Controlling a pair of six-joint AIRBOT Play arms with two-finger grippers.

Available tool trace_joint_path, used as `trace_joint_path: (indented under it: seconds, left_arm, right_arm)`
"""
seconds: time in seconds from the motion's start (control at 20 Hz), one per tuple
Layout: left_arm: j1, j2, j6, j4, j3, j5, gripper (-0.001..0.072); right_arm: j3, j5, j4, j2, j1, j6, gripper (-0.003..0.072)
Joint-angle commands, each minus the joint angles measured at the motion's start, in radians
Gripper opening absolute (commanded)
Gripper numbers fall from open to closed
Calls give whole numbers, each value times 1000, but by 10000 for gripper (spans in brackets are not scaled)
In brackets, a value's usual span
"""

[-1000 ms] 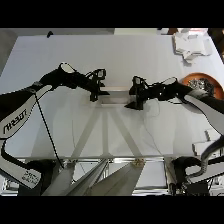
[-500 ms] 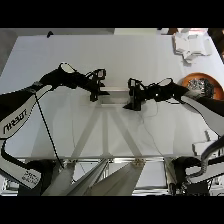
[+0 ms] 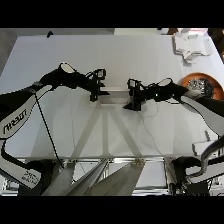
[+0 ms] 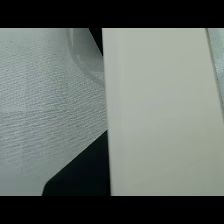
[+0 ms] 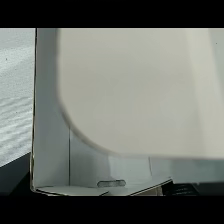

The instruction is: Fold the box and place the chain.

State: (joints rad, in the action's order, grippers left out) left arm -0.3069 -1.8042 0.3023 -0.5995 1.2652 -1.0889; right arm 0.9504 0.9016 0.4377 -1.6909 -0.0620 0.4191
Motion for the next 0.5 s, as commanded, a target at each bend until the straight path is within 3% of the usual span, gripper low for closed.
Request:
trace_joint_path:
  seconds: [0.0, 0.1, 0.2, 0.25, 0.45]
  left_arm:
    - [0, 0, 0, 0, 0, 0, 18]
    - [0, 0, 0, 0, 0, 0, 18]
    - [0, 0, 0, 0, 0, 0, 18]
    - [0, 0, 0, 0, 0, 0, 18]
    - [0, 0, 0, 0, 0, 0, 18]
  right_arm:
    - [1, 3, 0, 0, -1, 0, 693]
    - [1, 1, 0, 0, -1, 1, 666]
    - [1, -2, 4, 0, -1, 1, 545]
    - [1, -2, 4, 0, -1, 1, 522]
    - [1, -2, 4, 0, -1, 1, 518]
